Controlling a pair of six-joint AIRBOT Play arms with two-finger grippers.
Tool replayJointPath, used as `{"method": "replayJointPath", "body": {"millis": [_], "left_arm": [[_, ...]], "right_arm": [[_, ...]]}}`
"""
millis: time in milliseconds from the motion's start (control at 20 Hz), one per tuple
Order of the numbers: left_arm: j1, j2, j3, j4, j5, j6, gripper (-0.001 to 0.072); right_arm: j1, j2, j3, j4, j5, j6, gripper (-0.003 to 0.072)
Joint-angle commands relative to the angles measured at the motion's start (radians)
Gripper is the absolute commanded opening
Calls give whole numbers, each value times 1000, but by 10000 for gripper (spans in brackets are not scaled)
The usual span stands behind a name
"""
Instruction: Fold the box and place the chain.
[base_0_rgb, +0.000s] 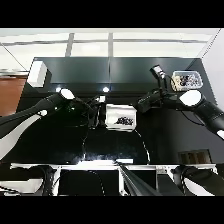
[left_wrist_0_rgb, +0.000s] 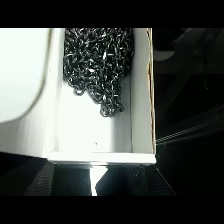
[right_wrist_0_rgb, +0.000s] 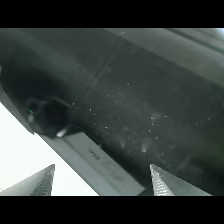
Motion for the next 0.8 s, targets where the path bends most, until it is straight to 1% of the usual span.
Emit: {"method": "replayJointPath", "body": {"millis": [0,100,250,500,750], "left_arm": [[0,18,1,0,30,1,510],[0,35,1,0,30,1,511],[0,34,0,1,29,1,511],[-16,33,0,7,30,1,511],[-29,33,0,29,32,1,511]], "right_arm": [[34,-17,7,-53,68,-153,682],[38,-17,8,-54,138,-274,682],[40,-16,8,-60,157,-407,682],[63,-16,9,-61,217,-503,682],[106,-17,9,-68,205,-560,682]]}}
